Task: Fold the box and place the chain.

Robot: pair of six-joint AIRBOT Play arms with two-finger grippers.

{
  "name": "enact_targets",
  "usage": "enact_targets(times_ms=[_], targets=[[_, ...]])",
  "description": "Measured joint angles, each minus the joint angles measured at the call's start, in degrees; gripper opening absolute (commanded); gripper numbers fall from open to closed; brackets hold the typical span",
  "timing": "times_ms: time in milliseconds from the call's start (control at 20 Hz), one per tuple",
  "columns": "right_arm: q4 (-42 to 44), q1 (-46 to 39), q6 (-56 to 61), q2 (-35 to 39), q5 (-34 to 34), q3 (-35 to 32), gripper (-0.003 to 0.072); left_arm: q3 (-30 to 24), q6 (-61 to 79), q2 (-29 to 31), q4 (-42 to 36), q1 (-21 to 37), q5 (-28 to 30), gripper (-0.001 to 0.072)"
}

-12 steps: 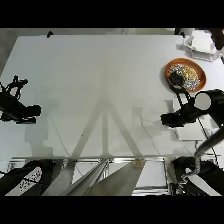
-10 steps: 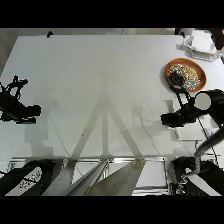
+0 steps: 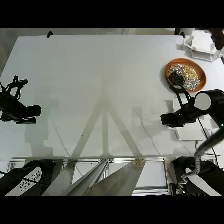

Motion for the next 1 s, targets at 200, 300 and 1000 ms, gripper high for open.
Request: enact_targets(times_ms=[200, 300, 1000], targets=[[1.49, 0.0, 0.79, 0.0, -4.09, 0.0, 0.0019, 0.0, 0.0, 0.0, 0.02, 0.0, 0.0, 0.0011], [3.06, -0.02, 1.29, 0.0, -4.87, 0.13, 0.0019, 0.0, 0.0, 0.0, 0.02, 0.0, 0.0, 0.0012], [-19.93, -19.91, -7.89, -1.14, 10.4, 19.23, 0.0135, 0.0, 0.0, 0.0, 0.02, 0.0, -0.02, 0.0012]])
